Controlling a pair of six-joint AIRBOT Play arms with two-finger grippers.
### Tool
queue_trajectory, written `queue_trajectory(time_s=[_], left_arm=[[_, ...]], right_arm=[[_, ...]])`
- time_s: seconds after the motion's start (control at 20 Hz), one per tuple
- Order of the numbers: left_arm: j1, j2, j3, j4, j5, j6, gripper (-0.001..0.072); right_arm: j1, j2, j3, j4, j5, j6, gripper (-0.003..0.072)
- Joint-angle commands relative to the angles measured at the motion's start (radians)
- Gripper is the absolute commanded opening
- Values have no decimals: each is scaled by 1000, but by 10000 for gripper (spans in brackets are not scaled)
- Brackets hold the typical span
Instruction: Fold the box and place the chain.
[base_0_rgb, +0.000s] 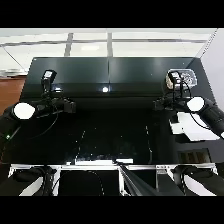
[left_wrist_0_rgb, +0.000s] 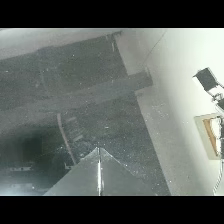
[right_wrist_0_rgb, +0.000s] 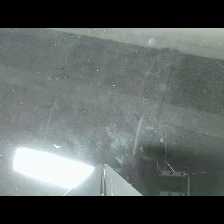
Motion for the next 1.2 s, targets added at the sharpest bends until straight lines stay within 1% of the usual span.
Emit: queue_trajectory(time_s=[0.0, 0.55, 0.7, 0.75, 0.85, 0.9, 0.95, 1.0, 1.05, 1.1, 1.15], left_arm=[[0, 0, 0, 0, 0, 0, 29], [0, 0, 0, 0, 0, 0, 29], [0, 0, 0, -15, 1, 0, 29], [0, 0, 0, -15, 1, 0, 28], [0, 0, 0, -15, 1, 0, 28], [0, 0, 0, -15, 3, 0, 29], [0, -3, 0, -15, 6, 0, 28], [0, -6, 0, -15, 7, 0, 29], [0, -11, 0, -15, 7, 0, 66], [0, -18, 0, -15, 6, 0, 375], [0, -24, 0, -16, 5, -3, 712]], right_arm=[[1, 0, 0, 0, 0, 0, 14], [1, 0, 0, 1, 0, 1, 13], [1, 0, 0, 64, -1, 1, 14], [1, 0, 0, 99, -8, 1, 13], [1, -1, 0, 131, -97, 2, 21], [0, -1, 0, 131, -130, 8, 329], [-6, -1, 0, 126, -144, 8, 714], [-29, -1, 13, 105, -125, 13, 710], [-77, -1, 43, 60, -65, 43, 710], [-144, -1, 85, -11, -1, 111, 710], [-235, -1, 140, -103, 67, 184, 709]])
